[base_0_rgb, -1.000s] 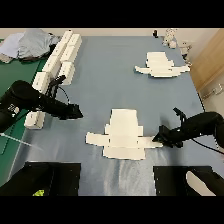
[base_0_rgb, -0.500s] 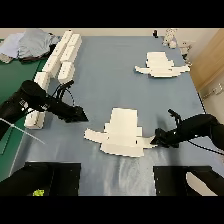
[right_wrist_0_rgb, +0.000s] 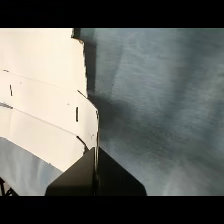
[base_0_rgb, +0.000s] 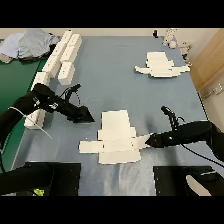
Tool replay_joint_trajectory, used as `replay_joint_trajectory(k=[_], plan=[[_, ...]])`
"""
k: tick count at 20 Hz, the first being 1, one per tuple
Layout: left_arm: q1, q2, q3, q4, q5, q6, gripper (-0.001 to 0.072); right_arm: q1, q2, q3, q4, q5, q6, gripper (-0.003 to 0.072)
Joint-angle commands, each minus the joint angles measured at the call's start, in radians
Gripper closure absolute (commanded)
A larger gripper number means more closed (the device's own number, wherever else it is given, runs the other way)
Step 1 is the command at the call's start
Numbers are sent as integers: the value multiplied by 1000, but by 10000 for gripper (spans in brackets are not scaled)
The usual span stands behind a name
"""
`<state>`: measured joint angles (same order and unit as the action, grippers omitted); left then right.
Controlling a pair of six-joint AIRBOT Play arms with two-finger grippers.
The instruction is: Fold the box.
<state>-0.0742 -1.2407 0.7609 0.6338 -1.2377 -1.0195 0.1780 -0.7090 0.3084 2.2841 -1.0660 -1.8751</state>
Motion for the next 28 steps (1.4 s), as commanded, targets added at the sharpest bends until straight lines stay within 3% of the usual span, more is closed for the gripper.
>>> replay_joint_trajectory(k=[1, 8, 13, 23, 25, 28], plan=[[1, -82, 2, -54, 39, 40, 376, 58, 18, -5, 2, 56, -11, 688], [-2, -250, 45, -92, 56, 89, 376, 61, 18, -5, 3, 53, -11, 688], [-31, -328, 71, -225, 26, 186, 376, 61, 16, -5, 2, 55, -11, 688], [-92, -360, 88, -225, -131, 246, 378, 61, 16, -5, -5, 56, -10, 688], [-93, -360, 88, -225, -132, 259, 572, 61, 16, -5, -6, 56, -10, 687], [-93, -360, 88, -226, -124, 286, 607, 61, 16, -5, -6, 56, -10, 687]])
